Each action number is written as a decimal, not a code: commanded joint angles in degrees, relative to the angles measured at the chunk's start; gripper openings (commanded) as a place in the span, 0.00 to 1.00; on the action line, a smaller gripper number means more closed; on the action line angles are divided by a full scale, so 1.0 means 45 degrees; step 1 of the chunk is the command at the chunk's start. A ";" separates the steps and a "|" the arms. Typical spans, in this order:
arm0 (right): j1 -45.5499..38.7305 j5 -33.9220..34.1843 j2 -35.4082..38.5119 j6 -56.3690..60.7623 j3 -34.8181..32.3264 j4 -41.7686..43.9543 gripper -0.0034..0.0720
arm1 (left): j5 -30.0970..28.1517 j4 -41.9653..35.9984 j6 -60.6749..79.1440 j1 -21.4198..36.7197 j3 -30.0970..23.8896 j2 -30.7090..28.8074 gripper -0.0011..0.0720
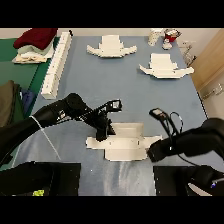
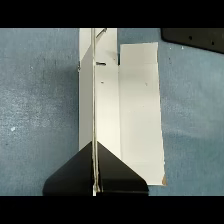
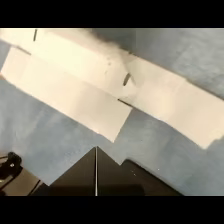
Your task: Fold the box.
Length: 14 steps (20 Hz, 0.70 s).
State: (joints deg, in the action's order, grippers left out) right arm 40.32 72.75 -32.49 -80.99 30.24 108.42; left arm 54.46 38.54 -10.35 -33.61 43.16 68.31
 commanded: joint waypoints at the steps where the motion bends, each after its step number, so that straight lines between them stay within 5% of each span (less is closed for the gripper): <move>1: 0.3555 -0.2181 0.0685 0.0379 -0.1234 -0.1341 0.35 | 0.0000 0.0005 0.0000 0.0005 0.0010 -0.0010 0.03; 2: 0.4182 -0.2982 0.0355 0.0165 -0.1350 -0.1651 0.84 | -0.0005 0.0005 0.0000 0.0005 0.0010 -0.0010 0.03; 3: 0.4658 -0.3623 -0.0112 -0.0058 -0.1302 -0.2025 0.99 | -0.0005 0.0005 0.0000 0.0005 0.0010 -0.0010 0.03; 8: 0.5192 -0.4308 -0.2628 -0.3366 -0.1287 -0.2531 0.99 | 0.0000 0.0005 0.0000 0.0005 0.0010 -0.0010 0.03; 14: 0.5192 -0.4624 -0.3852 -0.2147 -0.0918 -0.4498 1.00 | 0.0000 0.0005 0.0000 0.0005 0.0010 -0.0010 0.03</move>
State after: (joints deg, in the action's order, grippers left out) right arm 63.33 53.06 -47.90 -93.91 25.15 93.95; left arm 54.48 38.54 -10.37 -33.61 43.16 68.34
